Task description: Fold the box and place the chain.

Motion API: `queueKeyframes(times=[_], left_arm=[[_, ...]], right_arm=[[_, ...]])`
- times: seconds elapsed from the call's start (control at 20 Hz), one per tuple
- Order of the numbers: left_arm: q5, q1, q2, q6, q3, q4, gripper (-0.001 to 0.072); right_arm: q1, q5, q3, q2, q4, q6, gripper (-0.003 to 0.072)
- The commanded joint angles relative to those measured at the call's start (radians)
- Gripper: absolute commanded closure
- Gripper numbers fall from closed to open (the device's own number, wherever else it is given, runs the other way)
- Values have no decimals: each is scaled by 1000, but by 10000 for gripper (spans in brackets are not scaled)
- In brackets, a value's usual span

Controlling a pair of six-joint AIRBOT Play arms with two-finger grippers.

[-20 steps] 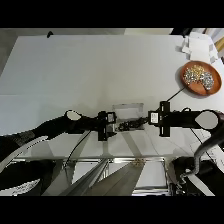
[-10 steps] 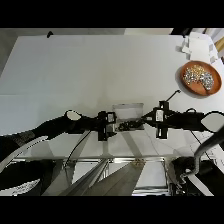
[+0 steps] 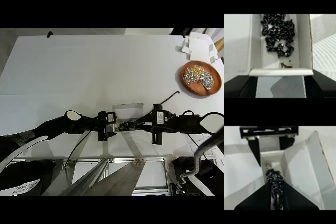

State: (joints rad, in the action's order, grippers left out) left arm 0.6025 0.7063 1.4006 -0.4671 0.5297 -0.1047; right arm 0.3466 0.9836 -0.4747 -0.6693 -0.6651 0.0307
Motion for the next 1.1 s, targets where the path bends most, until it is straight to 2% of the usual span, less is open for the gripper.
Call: queueKeyframes(times=[0.0, 0.2, 0.75, 0.85, 1.05], left_arm=[[0, 0, 0, 0, 0, 0, 559], [0, 0, -1, 0, 0, 0, 559], [0, 0, 0, 0, 0, 0, 559], [0, 0, -1, 0, 0, 0, 559], [0, 0, -1, 0, 0, 0, 559]], right_arm=[[74, -89, -1, 0, 13, 69, 671], [104, -197, -1, -13, 6, 220, 671], [199, -308, -1, -260, -23, 332, 666], [203, -326, -1, -291, -32, 349, 620], [203, -349, -1, -322, -31, 389, 620]])
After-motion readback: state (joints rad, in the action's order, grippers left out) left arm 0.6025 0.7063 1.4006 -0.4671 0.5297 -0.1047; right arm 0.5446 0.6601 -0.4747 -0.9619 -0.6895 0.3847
